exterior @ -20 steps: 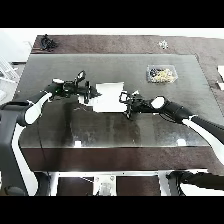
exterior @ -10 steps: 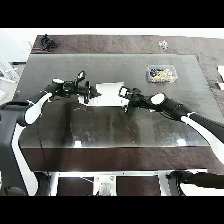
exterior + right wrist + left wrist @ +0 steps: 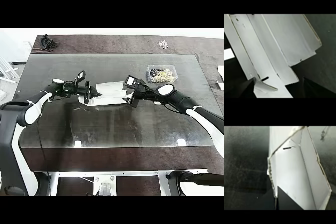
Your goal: Fold the box and place the chain.
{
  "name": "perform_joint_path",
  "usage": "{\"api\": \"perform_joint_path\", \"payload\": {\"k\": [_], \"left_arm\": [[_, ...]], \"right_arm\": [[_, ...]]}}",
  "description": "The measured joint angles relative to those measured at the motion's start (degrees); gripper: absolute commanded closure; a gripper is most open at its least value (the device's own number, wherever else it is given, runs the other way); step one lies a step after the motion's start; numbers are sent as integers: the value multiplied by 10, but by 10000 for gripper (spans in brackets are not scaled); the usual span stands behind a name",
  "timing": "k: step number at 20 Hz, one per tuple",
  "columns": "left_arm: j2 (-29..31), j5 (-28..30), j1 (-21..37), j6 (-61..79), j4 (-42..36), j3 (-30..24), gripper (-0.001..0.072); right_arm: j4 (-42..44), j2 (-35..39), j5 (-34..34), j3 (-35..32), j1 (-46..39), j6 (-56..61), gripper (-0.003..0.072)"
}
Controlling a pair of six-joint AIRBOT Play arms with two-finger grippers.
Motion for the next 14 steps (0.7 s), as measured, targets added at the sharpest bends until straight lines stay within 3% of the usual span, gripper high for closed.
{"api": "perform_joint_path", "payload": {"k": [14], "left_arm": [[0,0,0,0,0,0,690]], "right_arm": [[74,-72,136,52,-59,-109,-9]]}}
